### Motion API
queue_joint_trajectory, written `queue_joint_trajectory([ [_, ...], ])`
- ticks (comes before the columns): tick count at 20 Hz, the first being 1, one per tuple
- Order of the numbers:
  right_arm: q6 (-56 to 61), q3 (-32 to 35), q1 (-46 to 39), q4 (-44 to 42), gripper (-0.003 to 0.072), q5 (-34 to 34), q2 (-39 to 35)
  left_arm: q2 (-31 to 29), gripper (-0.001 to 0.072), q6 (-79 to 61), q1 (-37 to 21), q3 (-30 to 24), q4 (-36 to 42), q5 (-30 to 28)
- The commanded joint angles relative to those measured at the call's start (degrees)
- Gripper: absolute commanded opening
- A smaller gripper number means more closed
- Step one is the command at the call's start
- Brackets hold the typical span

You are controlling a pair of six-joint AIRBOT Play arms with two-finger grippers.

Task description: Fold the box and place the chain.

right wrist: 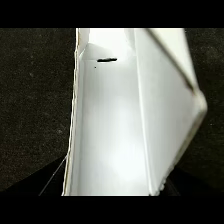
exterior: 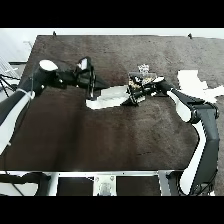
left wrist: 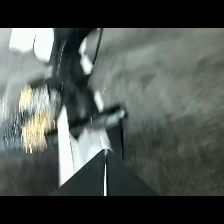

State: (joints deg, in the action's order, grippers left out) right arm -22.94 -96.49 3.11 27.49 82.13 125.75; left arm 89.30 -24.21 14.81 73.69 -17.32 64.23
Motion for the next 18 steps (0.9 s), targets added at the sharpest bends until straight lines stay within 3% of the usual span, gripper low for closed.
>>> queue_joint_trajectory([
  [1, 0.0, 0.0, 0.0, 0.0, 0.0436, 0.0, 0.0, -1.9, 0.0016, 0.2, 1.9, -10.4, 2.1, -10.3],
  [7, 0.0, 0.0, 0.0, 0.0, 0.0436, 0.0, 0.0, 2.6, 0.0015, 1.2, 1.9, -10.8, 7.5, -17.5],
  [14, 0.0, 0.0, 0.0, 0.0, 0.0436, 0.0, 0.0, 11.1, 0.0018, 3.2, 0.8, 0.9, 7.2, -19.6],
  [18, 0.0, 0.0, 0.0, 0.0, 0.0436, 0.0, 0.0, 13.5, 0.0018, 4.5, -1.1, 3.3, 7.0, -19.1],
])
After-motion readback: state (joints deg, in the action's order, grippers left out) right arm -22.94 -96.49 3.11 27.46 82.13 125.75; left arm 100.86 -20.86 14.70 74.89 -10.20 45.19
